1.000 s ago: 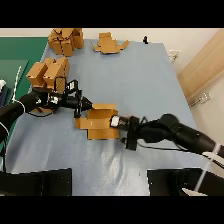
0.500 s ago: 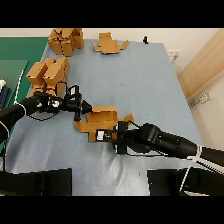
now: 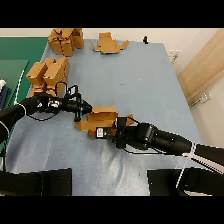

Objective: Fold the box.

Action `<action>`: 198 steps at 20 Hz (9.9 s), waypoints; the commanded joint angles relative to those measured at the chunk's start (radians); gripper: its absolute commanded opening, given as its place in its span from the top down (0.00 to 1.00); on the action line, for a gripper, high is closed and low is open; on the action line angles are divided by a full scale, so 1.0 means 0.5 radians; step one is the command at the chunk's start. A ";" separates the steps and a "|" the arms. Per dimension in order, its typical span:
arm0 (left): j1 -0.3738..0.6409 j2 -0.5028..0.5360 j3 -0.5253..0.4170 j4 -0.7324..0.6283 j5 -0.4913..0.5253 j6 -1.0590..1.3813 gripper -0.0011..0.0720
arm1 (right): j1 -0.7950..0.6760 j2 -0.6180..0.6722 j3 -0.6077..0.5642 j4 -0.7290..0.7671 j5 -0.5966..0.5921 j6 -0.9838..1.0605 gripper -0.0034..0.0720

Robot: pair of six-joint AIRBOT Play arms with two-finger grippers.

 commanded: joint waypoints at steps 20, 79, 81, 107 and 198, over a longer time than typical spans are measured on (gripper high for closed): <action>0.002 -0.002 -0.001 0.061 -0.136 -0.111 0.96 | -0.268 -0.146 0.068 0.311 0.209 -0.122 0.16; 0.000 -0.002 0.001 0.060 -0.060 -0.143 0.96 | -0.769 -0.449 0.397 1.792 -0.304 -1.959 0.22; 0.000 -0.002 0.001 0.060 -0.060 -0.143 0.96 | -0.769 -0.449 0.397 1.791 -0.312 -1.957 0.22; 0.081 0.070 0.018 -0.041 0.011 -0.375 0.03 | -0.770 -0.535 0.397 1.762 -0.397 -1.952 0.67; -0.774 0.649 -0.299 1.273 1.040 -1.466 0.69 | -0.769 -0.535 0.397 1.769 -0.403 -1.910 0.67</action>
